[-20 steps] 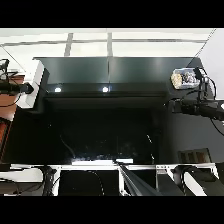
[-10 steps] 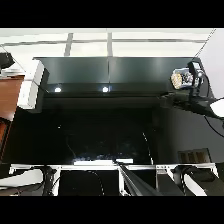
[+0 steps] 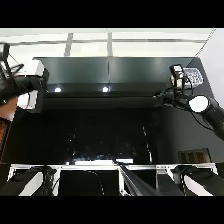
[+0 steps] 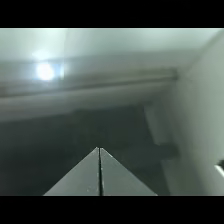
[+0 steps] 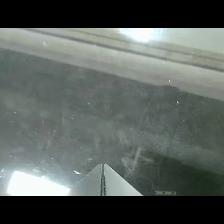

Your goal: Fold the box and place the chain.

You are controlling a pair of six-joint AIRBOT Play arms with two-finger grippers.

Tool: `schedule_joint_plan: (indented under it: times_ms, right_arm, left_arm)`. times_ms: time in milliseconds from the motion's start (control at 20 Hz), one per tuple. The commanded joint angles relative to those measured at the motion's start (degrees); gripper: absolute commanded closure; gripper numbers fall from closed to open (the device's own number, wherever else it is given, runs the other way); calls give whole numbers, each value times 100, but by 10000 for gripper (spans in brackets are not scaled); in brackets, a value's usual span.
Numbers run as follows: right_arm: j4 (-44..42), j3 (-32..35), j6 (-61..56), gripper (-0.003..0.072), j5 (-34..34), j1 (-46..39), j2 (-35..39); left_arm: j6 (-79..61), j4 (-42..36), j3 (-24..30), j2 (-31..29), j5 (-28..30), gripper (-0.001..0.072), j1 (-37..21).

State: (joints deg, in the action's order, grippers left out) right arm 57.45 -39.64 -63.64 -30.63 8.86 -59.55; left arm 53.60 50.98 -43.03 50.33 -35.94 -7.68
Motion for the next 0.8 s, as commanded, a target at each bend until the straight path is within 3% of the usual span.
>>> schedule_joint_plan:
  times_ms: [0, 750]
  right_arm:
    - [116, 2, 2, 668, 22, -4, -118]
    - [116, 2, 2, 668, 22, -4, -118]
  left_arm:
    - [-136, -50, 953, -767, 807, 682, 125]
    - [-136, -52, 973, -608, 850, 682, 125]
